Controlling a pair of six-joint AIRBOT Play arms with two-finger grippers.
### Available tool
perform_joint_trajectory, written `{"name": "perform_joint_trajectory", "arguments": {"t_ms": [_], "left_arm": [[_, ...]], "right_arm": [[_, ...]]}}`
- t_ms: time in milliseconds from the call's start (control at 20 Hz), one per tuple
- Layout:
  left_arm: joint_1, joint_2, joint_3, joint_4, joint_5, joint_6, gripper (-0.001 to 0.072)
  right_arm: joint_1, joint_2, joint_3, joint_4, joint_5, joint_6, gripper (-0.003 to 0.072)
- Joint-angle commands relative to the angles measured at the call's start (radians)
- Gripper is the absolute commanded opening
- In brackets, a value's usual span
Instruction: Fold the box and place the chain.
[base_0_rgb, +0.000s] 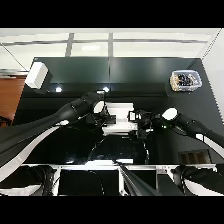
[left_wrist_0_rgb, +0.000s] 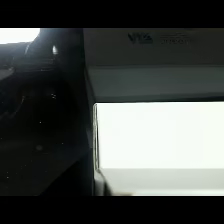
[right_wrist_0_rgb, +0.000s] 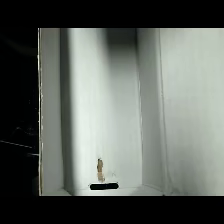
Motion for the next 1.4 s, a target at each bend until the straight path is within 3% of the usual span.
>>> {"name": "perform_joint_trajectory", "arguments": {"t_ms": [0,100,150,200,250,700,1300,1350], "left_arm": [[-0.005,-0.007,0.000,0.003,-0.004,0.005,0.0022],[-0.002,-0.007,0.000,0.005,-0.015,0.005,0.0023],[-0.002,-0.007,0.000,0.005,-0.021,0.005,0.0022],[-0.001,-0.007,0.000,0.007,-0.025,0.005,0.0022],[0.000,-0.007,0.000,0.008,-0.029,0.007,0.0022],[0.003,-0.008,0.021,0.032,-0.058,0.053,0.0022],[0.003,-0.016,0.030,0.033,-0.060,0.023,0.0022],[0.002,-0.016,0.030,0.032,-0.058,0.023,0.0022]], "right_arm": [[0.000,0.000,0.001,0.000,0.001,0.000,0.0201],[0.000,0.000,0.001,0.000,0.001,0.000,0.0205],[0.000,0.000,0.001,-0.001,-0.002,0.016,0.0376],[0.000,0.002,0.001,-0.005,-0.019,0.050,0.0633],[-0.001,0.011,0.001,-0.009,-0.028,0.072,0.0659],[-0.003,0.177,0.001,-0.150,0.051,0.155,0.0658],[0.000,0.165,-0.012,-0.124,0.117,0.155,0.0657],[0.000,0.163,-0.012,-0.109,0.117,0.154,0.0626]]}}
